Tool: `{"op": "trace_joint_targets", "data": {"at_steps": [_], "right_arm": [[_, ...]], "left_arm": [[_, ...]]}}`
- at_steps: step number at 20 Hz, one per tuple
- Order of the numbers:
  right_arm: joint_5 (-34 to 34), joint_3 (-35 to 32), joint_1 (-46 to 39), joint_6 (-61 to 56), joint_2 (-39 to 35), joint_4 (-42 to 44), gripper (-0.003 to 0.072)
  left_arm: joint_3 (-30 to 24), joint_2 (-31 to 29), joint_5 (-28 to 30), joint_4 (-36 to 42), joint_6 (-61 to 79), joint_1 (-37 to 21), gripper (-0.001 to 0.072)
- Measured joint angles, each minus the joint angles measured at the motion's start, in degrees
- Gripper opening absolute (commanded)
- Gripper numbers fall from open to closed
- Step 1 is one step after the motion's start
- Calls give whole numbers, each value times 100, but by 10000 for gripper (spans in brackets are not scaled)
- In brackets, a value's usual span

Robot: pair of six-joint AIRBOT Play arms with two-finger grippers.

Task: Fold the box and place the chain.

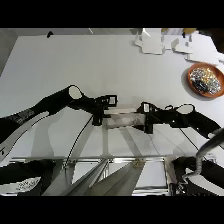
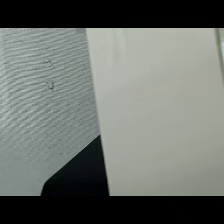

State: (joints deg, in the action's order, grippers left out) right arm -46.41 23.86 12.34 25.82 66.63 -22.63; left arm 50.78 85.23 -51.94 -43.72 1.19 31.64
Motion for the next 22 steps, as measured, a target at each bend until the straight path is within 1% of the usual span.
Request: {"op": "trace_joint_targets", "data": {"at_steps": [8,11,17,18,19,21,22], "right_arm": [[-238,48,-17,601,289,81,676],[-310,52,101,684,422,125,674],[-387,55,334,706,612,210,638],[-385,55,343,704,623,212,608],[-376,55,350,699,632,216,539],[-358,55,358,678,645,223,487],[-361,55,361,671,649,221,410]], "left_arm": [[0,0,-9,0,2,0,11],[0,0,-13,-2,9,0,11],[0,0,-31,-4,15,2,11],[0,0,-31,-4,15,2,11],[0,0,-33,-2,15,2,11],[0,0,-37,-4,13,2,11],[0,0,-35,-2,13,2,11]]}}
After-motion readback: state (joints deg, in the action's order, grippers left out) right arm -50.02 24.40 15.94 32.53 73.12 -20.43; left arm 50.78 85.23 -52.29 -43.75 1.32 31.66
